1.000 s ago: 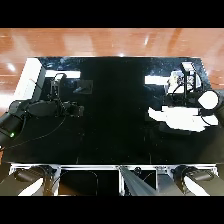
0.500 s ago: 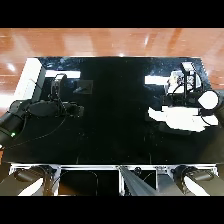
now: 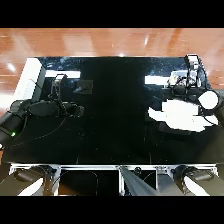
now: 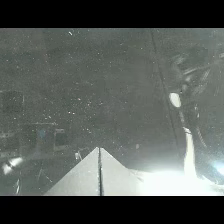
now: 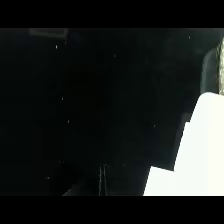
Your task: Fold the box and place the chain.
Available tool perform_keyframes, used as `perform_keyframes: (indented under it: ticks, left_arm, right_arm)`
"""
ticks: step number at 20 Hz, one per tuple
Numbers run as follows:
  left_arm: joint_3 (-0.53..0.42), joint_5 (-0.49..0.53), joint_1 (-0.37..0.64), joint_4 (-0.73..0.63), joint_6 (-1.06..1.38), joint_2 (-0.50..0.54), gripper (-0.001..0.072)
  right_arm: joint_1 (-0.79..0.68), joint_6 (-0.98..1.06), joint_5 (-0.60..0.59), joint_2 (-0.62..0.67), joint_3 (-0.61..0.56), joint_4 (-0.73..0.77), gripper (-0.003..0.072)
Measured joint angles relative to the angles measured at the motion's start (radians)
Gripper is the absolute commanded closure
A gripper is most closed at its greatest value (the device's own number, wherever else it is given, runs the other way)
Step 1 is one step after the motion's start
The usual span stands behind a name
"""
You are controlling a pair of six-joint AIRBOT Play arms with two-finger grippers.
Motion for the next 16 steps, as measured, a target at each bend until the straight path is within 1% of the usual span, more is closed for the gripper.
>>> perform_keyframes:
  ticks: [3,5,6,7,8,9,10,11,13,16]
  left_arm:
    - [0.0,-0.001,0.0,-0.001,0.0,-0.003,0.0686]
    - [0.0,-0.002,0.0,-0.002,0.0,-0.004,0.0686]
    - [0.0,-0.001,0.0,-0.002,0.0,-0.004,0.0686]
    - [0.0,-0.002,0.0,-0.002,0.0,-0.005,0.0684]
    - [0.0,-0.002,0.0,-0.002,0.0,-0.005,0.0677]
    - [0.0,-0.002,0.0,-0.002,0.0,-0.005,0.0525]
    - [0.0,-0.002,0.0,-0.002,0.0,-0.005,0.02]
    - [0.0,-0.002,0.0,-0.002,0.0,-0.005,0.0105]
    - [0.0,-0.003,0.0,-0.002,-0.002,-0.005,0.0105]
    - [0.0,-0.002,-0.001,-0.002,-0.002,-0.005,0.0105]
  right_arm:
    - [-0.003,0.0,0.003,0.0,0.0,0.006,0.0645]
    - [-0.004,0.0,0.048,0.0,0.0,0.038,0.0641]
    - [-0.004,0.0,0.076,0.0,0.0,0.055,0.0451]
    - [-0.004,0.0,0.107,0.0,0.0,0.069,-0.0024]
    - [-0.004,0.0,0.137,0.0,0.0,0.079,-0.0016]
    - [-0.004,0.0,0.164,0.0,0.0,0.085,-0.0015]
    - [-0.005,0.003,0.191,0.0,0.0,0.092,-0.0015]
    - [-0.005,0.005,0.213,0.0,0.0,0.098,-0.0014]
    - [-0.009,0.01,0.241,0.0,0.01,0.105,-0.0014]
    - [-0.059,0.019,0.264,0.0,0.063,0.122,-0.0013]
